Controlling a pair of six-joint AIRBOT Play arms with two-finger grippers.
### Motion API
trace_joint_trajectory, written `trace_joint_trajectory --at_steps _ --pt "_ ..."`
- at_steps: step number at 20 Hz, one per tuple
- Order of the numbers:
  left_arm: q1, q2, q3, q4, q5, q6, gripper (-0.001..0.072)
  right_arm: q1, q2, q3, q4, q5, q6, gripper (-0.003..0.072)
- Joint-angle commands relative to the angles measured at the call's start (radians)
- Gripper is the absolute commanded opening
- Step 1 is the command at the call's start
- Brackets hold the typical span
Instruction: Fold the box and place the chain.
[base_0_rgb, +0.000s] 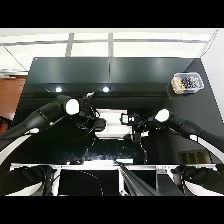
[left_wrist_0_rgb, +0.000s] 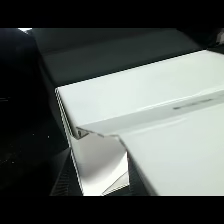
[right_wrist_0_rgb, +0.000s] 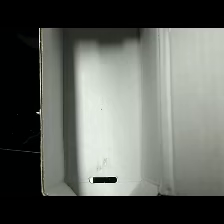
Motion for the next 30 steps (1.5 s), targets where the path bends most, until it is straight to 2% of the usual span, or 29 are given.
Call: trace_joint_trajectory --at_steps 1,4,7,11,13,17,30 --pt "-0.067 -0.002 0.001 0.124 0.021 -0.119 0.0401 0.000 0.000 0.001 0.000 0.000 0.000 0.0472" --pt "-0.129 -0.002 0.001 0.270 0.024 -0.275 0.0401 0.000 0.000 0.001 0.000 0.000 0.000 0.0472" --pt "-0.151 -0.028 0.003 0.264 0.042 -0.306 0.0401 0.000 0.000 0.001 0.000 0.000 0.000 0.0472" --pt "-0.163 -0.083 0.065 0.266 0.019 -0.340 0.0399 0.000 0.000 0.001 0.000 0.000 0.000 0.0472" --pt "-0.163 -0.099 0.085 0.268 -0.015 -0.339 0.0269 0.000 0.000 0.001 0.000 0.000 0.000 0.0472" --pt "-0.163 -0.124 0.114 0.267 -0.069 -0.341 0.0269 0.000 0.000 0.001 0.000 0.000 0.000 0.0473" --pt "-0.169 -0.138 0.116 0.316 -0.057 -0.449 0.0269 0.000 0.000 0.001 0.000 0.000 0.000 0.0472"
